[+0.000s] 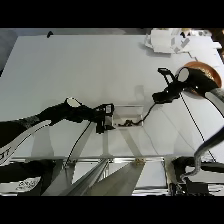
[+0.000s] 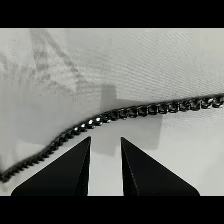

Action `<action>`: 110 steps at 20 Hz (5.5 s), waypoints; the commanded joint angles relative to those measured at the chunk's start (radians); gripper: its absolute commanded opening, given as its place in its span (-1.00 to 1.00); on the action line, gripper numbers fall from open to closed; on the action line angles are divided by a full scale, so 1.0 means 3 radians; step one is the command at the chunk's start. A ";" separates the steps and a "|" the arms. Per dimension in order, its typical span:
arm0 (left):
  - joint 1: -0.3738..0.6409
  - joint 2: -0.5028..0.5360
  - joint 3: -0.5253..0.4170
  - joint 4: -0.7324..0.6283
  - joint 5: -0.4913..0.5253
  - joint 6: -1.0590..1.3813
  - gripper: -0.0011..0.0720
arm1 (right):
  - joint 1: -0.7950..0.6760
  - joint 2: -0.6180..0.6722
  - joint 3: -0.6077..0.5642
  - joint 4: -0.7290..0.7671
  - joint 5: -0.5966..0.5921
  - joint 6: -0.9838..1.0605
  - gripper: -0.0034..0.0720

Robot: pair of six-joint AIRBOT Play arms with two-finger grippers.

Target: Fold the box and place the chain.

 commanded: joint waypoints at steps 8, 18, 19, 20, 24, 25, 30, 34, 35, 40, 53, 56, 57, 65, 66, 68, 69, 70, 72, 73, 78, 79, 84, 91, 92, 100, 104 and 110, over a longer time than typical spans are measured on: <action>0.0001 0.0003 0.0001 0.0000 -0.0024 0.0001 -0.77 | 0.0004 -0.0100 0.0004 -0.0067 -0.0219 0.0027 -0.38; 0.0001 0.0003 0.0001 -0.0001 -0.0024 0.0001 -0.77 | 0.0052 -0.0100 0.0005 -0.0128 0.0046 0.0017 -0.87; 0.0001 0.0003 0.0001 0.0000 -0.0024 0.0001 -0.77 | 0.0052 -0.0019 0.0005 -0.0167 0.0098 0.0017 -0.87; 0.0001 0.0003 0.0003 0.0000 -0.0024 0.0001 -0.77 | 0.0052 0.0084 0.0005 -0.0187 0.0144 0.0017 -0.87; 0.0001 0.0003 0.0001 -0.0001 -0.0024 0.0001 -0.77 | 0.0052 0.0629 0.0005 -0.0173 0.0364 -0.0008 -0.87; 0.0001 0.0003 0.0001 0.0000 -0.0023 0.0001 -0.77 | 0.0052 0.0774 0.0005 -0.0144 0.0423 -0.0008 -0.87; 0.0001 0.0003 0.0001 0.0000 -0.0023 0.0001 -0.77 | 0.0052 0.1363 0.0004 0.0161 0.0375 -0.0008 -0.74; 0.0001 0.0003 0.0003 -0.0001 -0.0024 0.0001 -0.77 | 0.0052 0.1264 0.0003 0.0010 0.0223 -0.0003 -0.11; 0.0001 0.0003 0.0001 0.0000 -0.0023 0.0001 -0.77 | 0.0052 0.1213 0.0003 -0.0028 0.0167 -0.0003 -0.01; 0.0001 0.0003 0.0001 0.0000 -0.0023 0.0001 -0.77 | 0.0052 0.0769 0.0003 -0.0088 0.0028 0.0033 0.01; 0.0001 0.0003 0.0001 0.0000 -0.0024 0.0001 -0.77 | 0.0052 -0.0072 0.0003 -0.0181 -0.0047 0.0033 -0.13; 0.0001 0.0003 0.0001 0.0000 -0.0024 0.0001 -0.77 | 0.0051 -0.0075 0.0004 -0.0184 -0.0051 0.0033 -0.14; 0.0001 0.0003 0.0001 0.0000 -0.0024 0.0001 -0.77 | 0.0051 -0.0078 0.0004 -0.0184 -0.0058 0.0033 -0.14; 0.0001 0.0003 0.0001 0.0000 -0.0024 0.0001 -0.77 | 0.0052 -0.0195 0.0004 -0.0186 -0.0108 0.0033 -0.37; 0.0001 0.0003 0.0001 0.0000 -0.0024 0.0003 -0.77 | 0.0052 -0.0198 0.0004 -0.0186 -0.0113 0.0033 -0.50; 0.0001 0.0003 0.0001 0.0000 -0.0024 0.0001 -0.77 | 0.0052 -0.0197 0.0004 -0.0184 -0.0108 0.0032 -0.56; 0.0001 0.0003 0.0001 0.0000 -0.0024 0.0001 -0.77 | 0.0052 -0.0196 0.0004 -0.0184 -0.0092 0.0031 -0.83; 0.0001 0.0003 0.0001 0.0000 -0.0024 0.0001 -0.77 | 0.0052 -0.0189 0.0004 -0.0184 -0.0064 0.0029 -0.86; 0.0001 0.0003 0.0001 0.0000 -0.0024 0.0001 -0.77 | 0.0052 -0.0132 0.0004 -0.0186 -0.0001 0.0018 -0.86; 0.0001 0.0003 0.0001 0.0000 -0.0024 0.0001 -0.77 | 0.0052 -0.0069 0.0004 -0.0186 0.0027 0.0018 -0.86; 0.0001 0.0003 0.0001 -0.0001 -0.0024 0.0001 -0.77 | 0.0052 0.0497 0.0004 -0.0125 0.0289 0.0004 -0.87; 0.0001 0.0003 0.0001 0.0000 -0.0024 0.0001 -0.77 | 0.0052 0.0633 0.0004 -0.0031 0.0394 0.0004 -0.87; 0.0001 0.0003 0.0001 -0.0001 -0.0024 0.0001 -0.77 | 0.0388 0.1391 0.0004 0.0575 0.0687 -0.0160 -0.87; 0.0001 0.0003 0.0001 0.0000 -0.0024 0.0001 -0.77 | 0.1258 0.1879 0.0004 0.1138 0.0546 -0.0182 -0.86; 0.0001 0.0003 0.0003 -0.0001 -0.0024 0.0001 -0.77 | 0.1394 0.1881 0.0004 0.1170 0.0454 -0.0179 -0.87; 0.0001 0.0003 0.0001 0.0000 -0.0024 0.0001 -0.77 | 0.1942 0.1878 0.0003 0.1147 -0.0313 -0.0094 -0.86; 0.0001 0.0003 0.0001 0.0000 -0.0024 0.0001 -0.77 | 0.1942 0.1781 -0.0023 0.0846 -0.0322 0.0088 -0.86; 0.0001 0.0003 0.0001 -0.0001 -0.0023 0.0001 -0.77 | 0.1942 0.1133 -0.0174 0.0790 -0.0341 0.0080 -0.81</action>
